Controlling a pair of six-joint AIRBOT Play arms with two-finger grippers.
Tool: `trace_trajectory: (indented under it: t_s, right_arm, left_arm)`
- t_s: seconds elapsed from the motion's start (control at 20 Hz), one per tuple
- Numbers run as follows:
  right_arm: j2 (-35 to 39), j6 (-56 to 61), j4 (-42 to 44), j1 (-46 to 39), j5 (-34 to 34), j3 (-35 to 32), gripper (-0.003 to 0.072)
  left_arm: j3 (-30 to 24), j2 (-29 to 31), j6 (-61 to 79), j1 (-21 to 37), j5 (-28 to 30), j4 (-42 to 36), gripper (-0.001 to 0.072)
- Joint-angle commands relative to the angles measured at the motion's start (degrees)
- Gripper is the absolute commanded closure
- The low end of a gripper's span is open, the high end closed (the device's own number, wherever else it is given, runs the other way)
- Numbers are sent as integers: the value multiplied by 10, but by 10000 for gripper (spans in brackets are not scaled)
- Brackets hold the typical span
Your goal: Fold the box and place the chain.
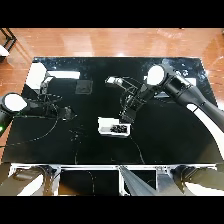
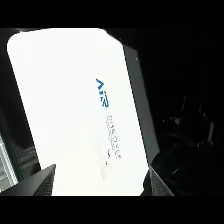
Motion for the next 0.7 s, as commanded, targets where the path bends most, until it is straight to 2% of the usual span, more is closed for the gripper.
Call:
trace_trajectory:
  t_s: [0.0,0.65]
  right_arm:
    - [0,-10,-7,9,2,0,-12]
    - [9,19,-37,35,12,0,-11]
  left_arm:
    - [1,0,0,0,0,0,70]
    - [1,0,-1,0,-1,2,70]
